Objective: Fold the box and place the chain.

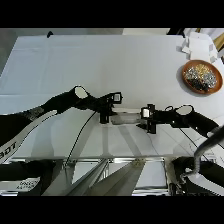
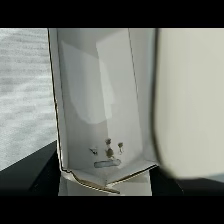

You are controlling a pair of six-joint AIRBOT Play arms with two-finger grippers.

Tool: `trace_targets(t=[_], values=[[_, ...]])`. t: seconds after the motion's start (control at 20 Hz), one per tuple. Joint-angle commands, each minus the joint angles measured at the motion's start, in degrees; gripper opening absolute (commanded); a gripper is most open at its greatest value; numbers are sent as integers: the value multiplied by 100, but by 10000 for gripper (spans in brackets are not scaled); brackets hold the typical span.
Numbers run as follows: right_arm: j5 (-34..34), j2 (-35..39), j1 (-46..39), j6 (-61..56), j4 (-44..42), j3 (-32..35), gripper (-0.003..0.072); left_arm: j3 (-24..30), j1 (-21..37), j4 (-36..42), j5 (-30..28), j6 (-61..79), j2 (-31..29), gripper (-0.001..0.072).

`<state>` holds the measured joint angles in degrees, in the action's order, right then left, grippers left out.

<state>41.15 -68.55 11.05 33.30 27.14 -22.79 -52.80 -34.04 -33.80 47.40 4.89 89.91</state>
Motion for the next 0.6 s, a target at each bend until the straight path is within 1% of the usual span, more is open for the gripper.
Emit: trace_targets(t=[0.0,0.25,0.3,0.35,0.4,0.45,0.5,0.55], values=[[0,-2,-4,0,-2,-7,341,-7,2,195,2,-4,-9,11],[0,-2,-4,0,0,-7,341,-9,9,177,-9,-35,-9,12],[0,0,-4,0,-2,-7,341,-9,11,175,-13,-31,-11,65],[0,0,-4,0,0,-7,341,-9,11,144,-4,-26,-17,252],[0,-2,-4,0,-2,-7,341,-9,11,61,-2,-42,-37,485],[0,0,-4,0,0,-7,341,-7,13,-48,2,-74,-83,601],[0,-2,-4,0,0,-7,341,-9,24,-243,11,-256,-164,635],[0,0,-4,0,0,-7,341,-7,39,-474,37,-424,-264,634]])
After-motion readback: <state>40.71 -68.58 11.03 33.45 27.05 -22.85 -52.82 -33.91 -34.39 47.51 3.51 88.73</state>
